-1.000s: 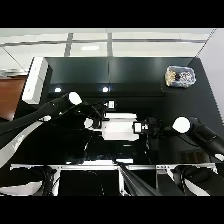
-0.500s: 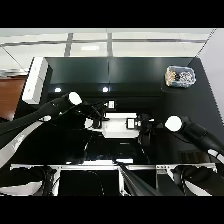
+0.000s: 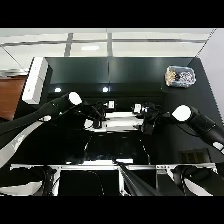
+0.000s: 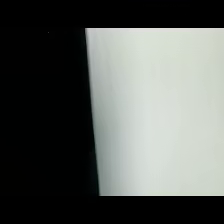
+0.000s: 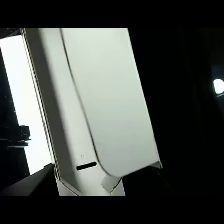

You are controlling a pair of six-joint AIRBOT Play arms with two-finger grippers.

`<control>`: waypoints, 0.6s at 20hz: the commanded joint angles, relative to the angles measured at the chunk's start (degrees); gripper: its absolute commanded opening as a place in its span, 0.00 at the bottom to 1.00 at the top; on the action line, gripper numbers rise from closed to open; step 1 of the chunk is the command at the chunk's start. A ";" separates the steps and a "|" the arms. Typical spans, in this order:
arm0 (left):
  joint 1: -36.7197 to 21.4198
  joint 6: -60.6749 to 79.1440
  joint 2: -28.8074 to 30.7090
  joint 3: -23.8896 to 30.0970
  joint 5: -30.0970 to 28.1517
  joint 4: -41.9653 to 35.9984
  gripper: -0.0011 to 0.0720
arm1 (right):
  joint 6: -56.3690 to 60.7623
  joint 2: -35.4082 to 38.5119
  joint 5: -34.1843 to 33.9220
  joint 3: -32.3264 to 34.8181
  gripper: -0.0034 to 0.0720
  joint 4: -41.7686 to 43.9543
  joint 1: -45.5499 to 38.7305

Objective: Fold the box and place the chain.

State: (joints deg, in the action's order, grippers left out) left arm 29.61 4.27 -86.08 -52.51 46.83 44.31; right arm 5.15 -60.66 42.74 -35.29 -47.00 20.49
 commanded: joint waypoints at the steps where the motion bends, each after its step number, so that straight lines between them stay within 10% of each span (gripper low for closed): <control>1: 0.02 0.00 -0.02 0.02 0.11 0.00 0.05 | -6.58 -1.42 0.17 -0.17 0.98 5.49 -1.09; 12: 0.02 -0.02 -0.04 0.02 0.11 0.00 0.05 | -15.96 -10.99 3.93 -0.15 0.98 10.36 -1.95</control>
